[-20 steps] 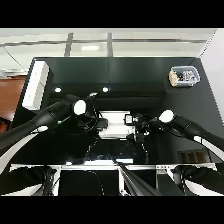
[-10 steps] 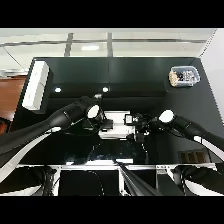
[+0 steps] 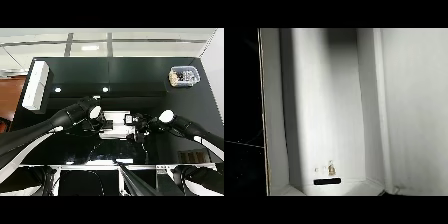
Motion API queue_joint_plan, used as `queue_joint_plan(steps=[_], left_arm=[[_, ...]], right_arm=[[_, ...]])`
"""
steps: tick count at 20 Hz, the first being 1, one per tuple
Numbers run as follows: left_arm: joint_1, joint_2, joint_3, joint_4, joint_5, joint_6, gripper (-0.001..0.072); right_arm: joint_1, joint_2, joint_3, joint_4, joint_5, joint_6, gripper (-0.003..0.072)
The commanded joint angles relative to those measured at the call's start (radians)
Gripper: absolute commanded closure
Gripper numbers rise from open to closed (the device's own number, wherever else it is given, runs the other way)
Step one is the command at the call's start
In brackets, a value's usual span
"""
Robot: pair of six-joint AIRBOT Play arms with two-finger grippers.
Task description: Fold the box and place the chain.
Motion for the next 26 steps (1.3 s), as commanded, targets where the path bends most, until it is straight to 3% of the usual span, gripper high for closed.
queue_joint_plan(steps=[1, 4, 5, 6, 7, 9, 10, 11, 13, 24, 25, 26], left_arm=[[0.0, -0.003, 0.007, 0.001, -0.006, -0.005, 0.0689], [0.0, -0.003, 0.015, 0.004, -0.006, -0.005, 0.0674], [0.0, -0.003, 0.015, 0.003, -0.006, -0.005, 0.0545], [0.0, -0.003, 0.015, 0.003, -0.007, -0.005, 0.0368], [0.0, -0.003, 0.015, 0.003, -0.007, -0.005, 0.0339], [0.0, -0.003, 0.015, 0.003, -0.005, -0.006, 0.034], [0.0, -0.004, 0.015, 0.005, -0.004, -0.01, 0.0408], [0.0, -0.005, 0.015, 0.005, -0.004, -0.01, 0.0576], [0.0, -0.009, 0.015, 0.004, -0.003, -0.01, 0.069], [0.0, -0.011, 0.015, -0.01, -0.004, 0.019, 0.0688], [0.0, -0.011, 0.015, -0.008, -0.005, 0.019, 0.0688], [0.0, -0.01, 0.015, -0.004, -0.007, 0.019, 0.0688]], right_arm=[[0.0, 0.0, 0.0, 0.0, 0.001, 0.0, 0.0494], [0.0, 0.0, 0.0, 0.0, 0.0, 0.0, 0.0494], [0.0, 0.0, 0.0, 0.0, 0.0, 0.0, 0.0494], [0.0, 0.0, 0.0, 0.0, 0.0, 0.0, 0.0494], [0.0, 0.0, 0.0, 0.0, 0.001, 0.0, 0.0494], [0.0, 0.0, 0.0, 0.0, 0.0, 0.0, 0.0494], [0.0, 0.0, 0.0, 0.0, 0.0, 0.0, 0.0494], [0.0, 0.0, 0.0, 0.0, 0.0, 0.0, 0.0494], [0.0, 0.0, 0.0, 0.0, 0.0, 0.0, 0.0494], [0.0, 0.0, 0.0, 0.0, 0.001, 0.0, 0.0492], [0.0, 0.0, 0.0, 0.001, 0.0, 0.0, 0.031], [0.0, 0.001, 0.0, 0.007, 0.0, 0.002, -0.0013]])
